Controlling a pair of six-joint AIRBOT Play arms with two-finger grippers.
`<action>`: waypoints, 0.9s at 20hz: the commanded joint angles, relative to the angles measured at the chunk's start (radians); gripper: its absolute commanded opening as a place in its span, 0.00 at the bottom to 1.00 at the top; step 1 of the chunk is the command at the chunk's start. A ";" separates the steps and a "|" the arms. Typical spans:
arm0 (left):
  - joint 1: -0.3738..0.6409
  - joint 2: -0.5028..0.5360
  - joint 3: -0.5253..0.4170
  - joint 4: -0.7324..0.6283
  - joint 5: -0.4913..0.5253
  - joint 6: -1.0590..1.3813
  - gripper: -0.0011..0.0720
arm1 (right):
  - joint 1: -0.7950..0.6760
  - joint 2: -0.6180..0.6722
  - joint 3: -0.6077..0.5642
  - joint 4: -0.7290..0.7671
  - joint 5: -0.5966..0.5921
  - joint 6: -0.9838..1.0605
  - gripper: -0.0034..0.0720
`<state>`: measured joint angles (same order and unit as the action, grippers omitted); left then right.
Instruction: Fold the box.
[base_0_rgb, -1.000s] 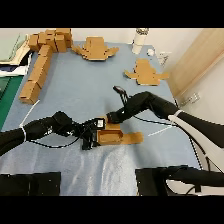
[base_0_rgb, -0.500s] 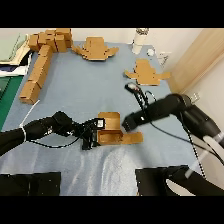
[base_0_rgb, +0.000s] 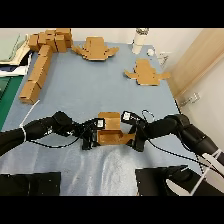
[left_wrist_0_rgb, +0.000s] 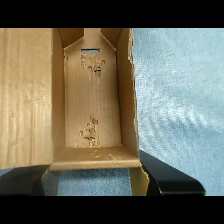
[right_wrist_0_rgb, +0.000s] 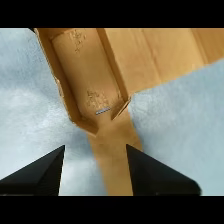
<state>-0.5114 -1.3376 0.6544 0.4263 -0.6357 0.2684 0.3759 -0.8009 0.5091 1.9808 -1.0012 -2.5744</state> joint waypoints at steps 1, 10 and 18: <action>0.000 0.000 0.001 0.000 0.000 0.000 0.66 | 0.005 -0.070 -0.014 0.048 0.096 -0.229 0.81; 0.000 0.000 0.001 0.000 0.000 0.000 0.67 | 0.109 -0.129 -0.014 0.066 0.243 -0.364 0.41; 0.000 0.000 0.001 0.000 0.000 0.000 0.66 | 0.146 -0.148 -0.014 0.110 0.267 -0.393 0.93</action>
<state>-0.5110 -1.3376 0.6544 0.4274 -0.6357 0.2687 0.5117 -0.9367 0.4950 2.0640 -0.7483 -2.9555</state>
